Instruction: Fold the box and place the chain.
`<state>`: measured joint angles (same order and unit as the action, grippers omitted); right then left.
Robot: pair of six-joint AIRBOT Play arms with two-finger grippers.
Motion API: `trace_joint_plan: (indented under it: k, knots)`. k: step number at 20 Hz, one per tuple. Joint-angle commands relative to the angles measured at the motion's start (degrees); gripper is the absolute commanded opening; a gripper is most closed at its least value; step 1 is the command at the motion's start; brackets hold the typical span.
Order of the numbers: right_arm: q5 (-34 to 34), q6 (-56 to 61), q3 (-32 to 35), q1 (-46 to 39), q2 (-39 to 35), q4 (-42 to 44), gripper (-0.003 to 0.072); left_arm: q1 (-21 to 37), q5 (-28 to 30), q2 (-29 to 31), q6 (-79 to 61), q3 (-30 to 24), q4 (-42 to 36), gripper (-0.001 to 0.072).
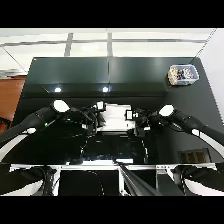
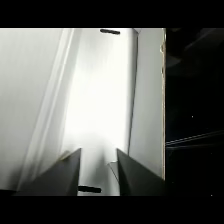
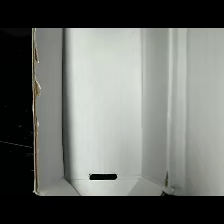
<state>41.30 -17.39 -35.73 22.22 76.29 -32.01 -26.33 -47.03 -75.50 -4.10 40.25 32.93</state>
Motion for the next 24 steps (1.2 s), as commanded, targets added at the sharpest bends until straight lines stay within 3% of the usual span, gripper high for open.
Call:
trace_joint_plan:
  k: [1, 2, 3, 4, 6, 10, 15, 18, 20, 22, 24]
  knots:
    - [0.0, 0.0, 0.0, 0.0, 0.0, 0.0, 0.0462, 0.0, -0.8, 0.0, 0.0, 0.2, 1.5, 0.0094]
    - [0.0, 0.0, 0.0, 0.0, 0.0, 0.0, 0.0462, 0.0, -1.8, 0.1, 0.3, 0.7, 4.9, 0.0043]
    - [0.0, 0.0, 0.0, 0.0, 0.0, 0.0, 0.0462, 0.0, -2.1, 0.2, 1.8, 0.7, 5.6, 0.0228]
    - [0.0, 0.0, 0.0, 0.0, 0.0, 0.0, 0.0462, 0.1, -2.1, 0.3, 4.4, 0.8, 5.8, 0.0289]
    - [0.0, 0.0, 0.0, 0.0, 0.0, 0.0, 0.0462, 0.3, -3.4, 1.4, 6.8, 1.7, 10.7, 0.0018]
    - [0.0, 0.0, 0.0, 0.0, 0.0, 0.0, 0.0462, 3.3, -4.5, 8.7, 27.5, 3.4, 15.8, 0.0022]
    - [0.0, 0.0, 0.0, 0.0, 0.0, 0.0, 0.0462, 17.0, -7.3, 14.6, 65.1, 3.2, 31.6, 0.0023]
    - [0.0, 0.0, 0.0, 0.0, 0.0, 0.0, 0.0462, 28.4, -12.5, 12.8, 82.3, -0.5, 25.6, 0.0023]
    - [0.0, 0.0, 0.0, 0.0, 0.0, 0.0, 0.0462, 34.1, -19.4, 8.9, 77.0, -3.6, 13.9, 0.0024]
    - [0.0, 0.0, 0.0, 0.0, 0.0, 0.0, 0.0462, 35.8, -22.5, 4.0, 68.9, -5.7, 4.6, 0.0023]
    - [0.0, 0.0, 0.0, 0.0, 0.0, 0.0, 0.0462, 33.9, -21.3, -0.7, 68.2, -5.4, 4.1, 0.0022]
